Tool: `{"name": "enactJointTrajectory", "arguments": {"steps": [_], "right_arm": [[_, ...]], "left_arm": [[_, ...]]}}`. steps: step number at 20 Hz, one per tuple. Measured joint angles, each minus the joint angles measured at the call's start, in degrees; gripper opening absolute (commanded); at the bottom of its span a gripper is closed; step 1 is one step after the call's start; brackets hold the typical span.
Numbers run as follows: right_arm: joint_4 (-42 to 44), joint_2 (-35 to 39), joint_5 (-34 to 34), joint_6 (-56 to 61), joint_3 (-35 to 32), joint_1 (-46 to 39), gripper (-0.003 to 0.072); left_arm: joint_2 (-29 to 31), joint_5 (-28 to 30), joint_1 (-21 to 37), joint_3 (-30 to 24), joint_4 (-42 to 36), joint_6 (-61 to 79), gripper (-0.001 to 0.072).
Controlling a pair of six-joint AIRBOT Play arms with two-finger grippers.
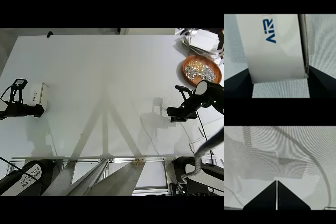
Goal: Fold the box and place the chain.
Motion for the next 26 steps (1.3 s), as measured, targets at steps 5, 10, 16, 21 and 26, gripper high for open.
{"name": "enactJointTrajectory", "arguments": {"steps": [5,10,16,21,26], "right_arm": [[0.0,0.0,0.7,0.0,0.0,0.0,0.0009],[0.0,0.0,0.9,0.0,0.0,0.0,0.0009],[0.0,0.0,1.0,0.0,0.0,0.0,0.0009],[0.0,0.0,1.0,0.0,0.0,0.0,0.0009],[0.0,0.0,1.0,0.0,0.0,0.0,0.0009]], "left_arm": [[4.6,-1.0,0.0,0.0,0.1,0.0,0.0694],[12.6,-2.3,0.0,0.0,0.1,0.0,0.0693],[18.8,-2.7,0.0,0.0,0.1,-0.1,0.0693],[19.9,-2.6,0.0,0.0,-0.1,-0.1,0.0693],[20.1,-2.2,0.0,0.0,-0.1,-0.1,0.0693]]}}
